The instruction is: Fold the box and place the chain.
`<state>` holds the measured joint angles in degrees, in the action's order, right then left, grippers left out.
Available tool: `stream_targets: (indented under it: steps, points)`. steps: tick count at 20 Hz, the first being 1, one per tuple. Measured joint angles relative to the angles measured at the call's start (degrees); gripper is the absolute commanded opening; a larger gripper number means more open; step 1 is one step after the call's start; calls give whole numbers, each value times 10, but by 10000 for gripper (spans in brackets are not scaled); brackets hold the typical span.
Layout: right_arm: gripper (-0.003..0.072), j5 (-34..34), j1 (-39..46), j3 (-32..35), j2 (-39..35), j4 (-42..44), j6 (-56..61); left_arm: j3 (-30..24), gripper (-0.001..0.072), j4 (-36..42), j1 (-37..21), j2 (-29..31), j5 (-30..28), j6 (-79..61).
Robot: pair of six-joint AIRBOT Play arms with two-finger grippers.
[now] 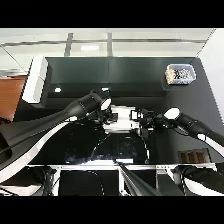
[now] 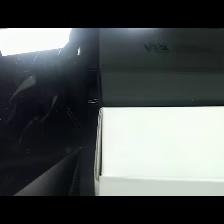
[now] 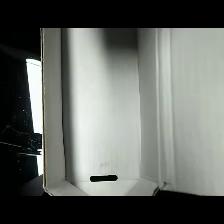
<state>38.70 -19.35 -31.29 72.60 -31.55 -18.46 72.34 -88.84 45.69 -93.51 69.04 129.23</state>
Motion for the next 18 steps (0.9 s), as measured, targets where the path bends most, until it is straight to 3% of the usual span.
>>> stream_targets:
  steps: [3,5,6,13,14,16,17,18]
  points:
    - [345,0,0,0,0,0,0,1,265,-1,4,-5,0,2]
    - [345,1,0,0,0,0,0,1,136,-1,6,-7,0,2]
    - [345,1,0,0,0,0,0,2,38,-1,7,-8,-1,2]
    - [345,1,0,0,0,1,0,10,33,-2,7,-9,4,3]
    - [345,1,0,0,0,0,0,11,103,-2,8,-9,4,3]
    - [345,1,0,0,0,-1,-2,12,390,-6,8,-9,4,1]
    - [345,1,0,0,0,0,-1,13,470,-5,7,-9,4,1]
    - [345,1,0,0,0,0,-1,13,478,-5,7,-9,4,1]
